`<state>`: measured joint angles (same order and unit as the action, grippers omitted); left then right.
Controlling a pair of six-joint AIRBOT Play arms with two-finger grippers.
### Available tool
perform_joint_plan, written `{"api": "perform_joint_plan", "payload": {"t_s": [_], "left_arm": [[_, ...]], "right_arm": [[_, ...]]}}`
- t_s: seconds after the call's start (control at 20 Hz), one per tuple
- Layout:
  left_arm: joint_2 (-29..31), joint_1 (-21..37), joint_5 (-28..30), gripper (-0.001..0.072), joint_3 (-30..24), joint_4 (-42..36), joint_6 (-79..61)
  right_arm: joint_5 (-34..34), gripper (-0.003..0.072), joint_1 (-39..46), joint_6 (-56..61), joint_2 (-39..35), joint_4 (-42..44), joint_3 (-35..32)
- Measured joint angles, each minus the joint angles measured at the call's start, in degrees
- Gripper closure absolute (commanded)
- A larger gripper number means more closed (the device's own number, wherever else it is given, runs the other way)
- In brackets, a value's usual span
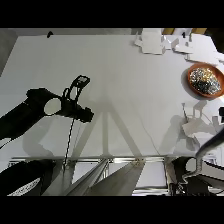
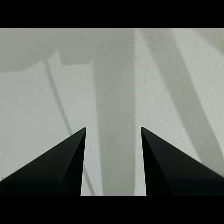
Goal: Fold the box and place the chain.
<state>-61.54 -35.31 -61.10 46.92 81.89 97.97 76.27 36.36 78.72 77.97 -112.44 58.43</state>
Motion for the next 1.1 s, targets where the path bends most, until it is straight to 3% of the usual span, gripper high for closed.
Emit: {"api": "perform_joint_plan", "payload": {"t_s": [0.2,0.3,0.35,0.55,0.75,0.95,1.1], "left_arm": [[0.0,0.0,0.0,0.0318,0.0,0.0,0.0],[0.0,0.0,0.0,0.0318,0.0,0.0,0.0],[0.0,0.0,0.0,0.0318,0.0,0.0,0.0],[0.0,0.0,0.0,0.0318,0.0,0.0,0.0],[0.0,0.0,0.0,0.0318,0.0,0.0,0.0],[0.0,0.0,0.0,0.0318,0.0,0.0,0.0],[0.0,0.0,0.0,0.0318,0.0,0.0,0.0]], "right_arm": [[-1.4,0.0473,0.0,1.0,1.4,-3.3,-0.3],[-0.4,0.0644,0.0,1.8,2.5,-4.2,-0.3],[0.4,0.0665,0.1,2.3,3.0,-4.4,-0.3],[4.6,0.0666,-0.9,3.1,3.2,-0.5,-0.3],[6.9,0.0667,-6.7,0.4,-1.0,11.6,-0.5],[3.5,0.0666,-16.5,-2.8,-10.0,20.8,-3.9],[-2.3,0.0666,-22.8,-5.6,-18.2,29.2,-10.4]]}}
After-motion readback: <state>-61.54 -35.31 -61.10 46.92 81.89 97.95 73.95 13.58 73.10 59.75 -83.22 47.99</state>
